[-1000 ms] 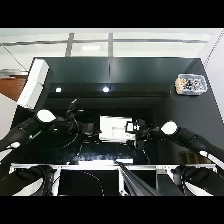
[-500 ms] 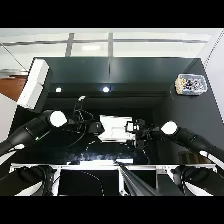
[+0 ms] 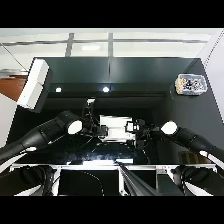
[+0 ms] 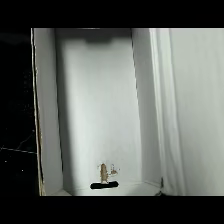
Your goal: Fold the box and place the chain.
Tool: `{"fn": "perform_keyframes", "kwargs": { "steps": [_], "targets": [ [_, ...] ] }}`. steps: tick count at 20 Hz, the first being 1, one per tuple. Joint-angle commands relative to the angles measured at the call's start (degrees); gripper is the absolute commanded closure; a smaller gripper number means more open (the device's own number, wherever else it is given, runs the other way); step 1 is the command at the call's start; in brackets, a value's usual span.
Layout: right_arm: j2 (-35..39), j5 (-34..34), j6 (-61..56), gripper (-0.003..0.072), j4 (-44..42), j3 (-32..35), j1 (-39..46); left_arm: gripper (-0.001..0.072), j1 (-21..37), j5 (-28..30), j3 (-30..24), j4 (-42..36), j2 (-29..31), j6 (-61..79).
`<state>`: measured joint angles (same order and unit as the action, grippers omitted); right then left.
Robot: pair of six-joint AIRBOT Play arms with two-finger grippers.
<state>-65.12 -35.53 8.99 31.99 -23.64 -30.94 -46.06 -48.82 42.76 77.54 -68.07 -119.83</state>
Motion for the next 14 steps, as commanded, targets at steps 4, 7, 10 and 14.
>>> {"fn": "perform_keyframes", "kwargs": {
  "steps": [4,7,10,14],
  "targets": [
    [0.0,0.0,0.0,0.0209,0.0,0.0,0.0,0.021,-3.7,-5.7,6.6,6.0,-7.1,-7.7],
    [0.0,0.0,0.0,0.0209,0.0,0.0,0.0,0.0257,-3.8,-7.8,8.8,6.1,-9.8,-9.8],
    [0.0,0.0,0.0,0.0209,0.0,0.0,0.0,0.0362,-3.8,-8.5,9.8,6.2,-10.8,-9.9],
    [0.0,0.0,0.0,0.0209,0.0,0.0,0.0,0.0363,-3.8,-8.7,9.9,6.2,-11.1,-11.2]
  ]
}}
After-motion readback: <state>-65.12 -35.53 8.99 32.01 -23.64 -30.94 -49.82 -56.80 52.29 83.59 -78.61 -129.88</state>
